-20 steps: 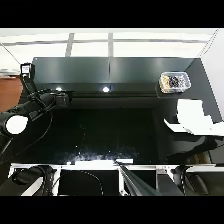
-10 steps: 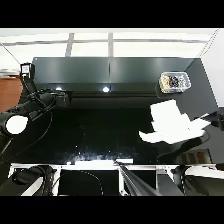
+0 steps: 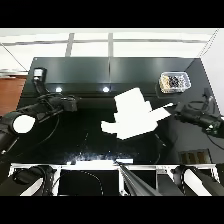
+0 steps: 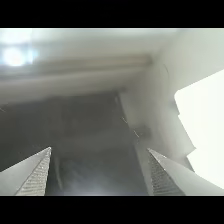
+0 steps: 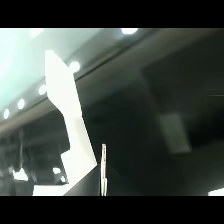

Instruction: Fold the box and place the chain.

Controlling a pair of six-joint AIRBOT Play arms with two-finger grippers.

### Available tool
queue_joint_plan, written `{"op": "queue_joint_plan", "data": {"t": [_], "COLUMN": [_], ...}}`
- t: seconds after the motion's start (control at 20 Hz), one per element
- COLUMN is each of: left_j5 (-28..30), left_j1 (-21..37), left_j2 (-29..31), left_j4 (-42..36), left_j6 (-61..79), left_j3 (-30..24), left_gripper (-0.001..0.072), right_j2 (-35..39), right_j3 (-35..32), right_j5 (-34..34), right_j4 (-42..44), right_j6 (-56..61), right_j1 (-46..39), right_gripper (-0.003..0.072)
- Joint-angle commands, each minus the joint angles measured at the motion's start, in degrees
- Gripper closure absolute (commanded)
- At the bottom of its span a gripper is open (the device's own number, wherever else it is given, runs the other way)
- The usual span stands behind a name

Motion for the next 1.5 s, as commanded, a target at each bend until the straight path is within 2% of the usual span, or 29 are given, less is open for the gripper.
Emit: {"op": "queue_joint_plan", "data": {"t": [0.0,0.2,0.3,0.45,0.7,0.8,0.9,1.0,1.05,1.15,1.3,1.45], "left_j5": [-4.1,-9.4,-12.6,-21.7,-27.5,-30.8,-36.6,-44.5,-46.1,-44.9,-45.0,-45.1], "left_j1": [-2.6,-2.4,0.1,5.2,6.2,6.2,6.2,6.1,6.1,5.9,5.5,2.7], "left_j2": [-4.1,-13.8,-19.1,-26.3,-36.7,-40.5,-43.2,-45.8,-46.6,-46.7,-46.7,-46.8], "left_j4": [-8.1,-20.3,-33.2,-54.1,-68.5,-72.2,-74.2,-71.6,-68.8,-65.9,-65.9,-65.5], "left_j6": [-1.8,-0.2,10.8,32.1,48.9,53.6,58.9,62.4,62.7,63.2,67.4,72.8], "left_j3": [0.0,0.0,0.0,0.0,0.0,0.1,0.2,1.0,1.5,2.1,3.1,4.4], "left_gripper": [-0.0003,-0.0003,-0.0003,-0.0003,-0.0003,-0.0003,-0.0002,-0.0002,-0.0002,-0.0001,0.0025,0.0049], "right_j2": [5.3,5.3,5.3,5.3,5.3,5.3,5.3,5.3,5.3,5.3,5.3,5.3], "right_j3": [-4.2,-4.3,-4.3,-4.3,-4.3,-4.3,-4.3,-4.3,-4.3,-4.3,-4.3,-4.3], "right_j5": [-3.2,-7.6,-9.1,-8.4,-6.1,-5.8,-5.8,-5.8,-5.8,-5.8,-5.8,-5.8], "right_j4": [7.6,7.6,7.6,7.5,7.3,7.3,7.2,7.2,7.2,7.2,7.2,7.2], "right_j6": [-13.3,-16.6,-16.6,-16.5,-16.5,-16.5,-16.5,-16.3,-16.3,-16.3,-16.2,-16.0], "right_j1": [10.7,16.8,17.9,17.8,17.8,17.8,17.8,17.8,17.8,17.8,17.8,17.8], "right_gripper": [0.0674,0.0674,0.0674,0.0673,0.0673,0.0673,0.0673,0.0673,0.0673,0.0673,0.0673,0.0673]}}
